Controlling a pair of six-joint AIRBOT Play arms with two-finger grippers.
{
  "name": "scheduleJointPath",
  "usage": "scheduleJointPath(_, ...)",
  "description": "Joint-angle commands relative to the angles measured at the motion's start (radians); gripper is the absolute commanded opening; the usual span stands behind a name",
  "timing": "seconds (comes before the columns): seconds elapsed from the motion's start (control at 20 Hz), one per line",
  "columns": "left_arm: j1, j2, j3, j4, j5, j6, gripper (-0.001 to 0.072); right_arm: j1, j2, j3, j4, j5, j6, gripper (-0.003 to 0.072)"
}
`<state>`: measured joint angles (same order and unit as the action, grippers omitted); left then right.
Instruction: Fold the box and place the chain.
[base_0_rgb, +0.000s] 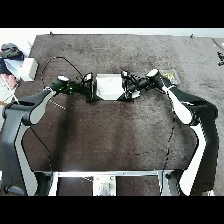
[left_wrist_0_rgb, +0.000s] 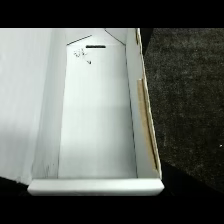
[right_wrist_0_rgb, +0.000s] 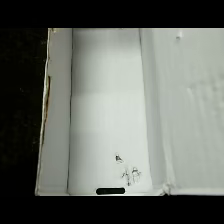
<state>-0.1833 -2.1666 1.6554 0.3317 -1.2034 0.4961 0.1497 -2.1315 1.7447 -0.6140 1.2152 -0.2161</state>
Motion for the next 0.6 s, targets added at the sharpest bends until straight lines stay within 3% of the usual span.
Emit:
scheduleJointPath(0.0,0.000,0.000,0.000,0.000,0.000,0.000,0.0353,-0.003,0.003,0.001,-0.020,0.026,0.017,0.0720)
scheduleJointPath(0.55,0.000,0.000,0.000,0.000,0.000,0.000,0.0353,-0.066,0.079,0.000,-0.127,0.065,0.083,0.0720)
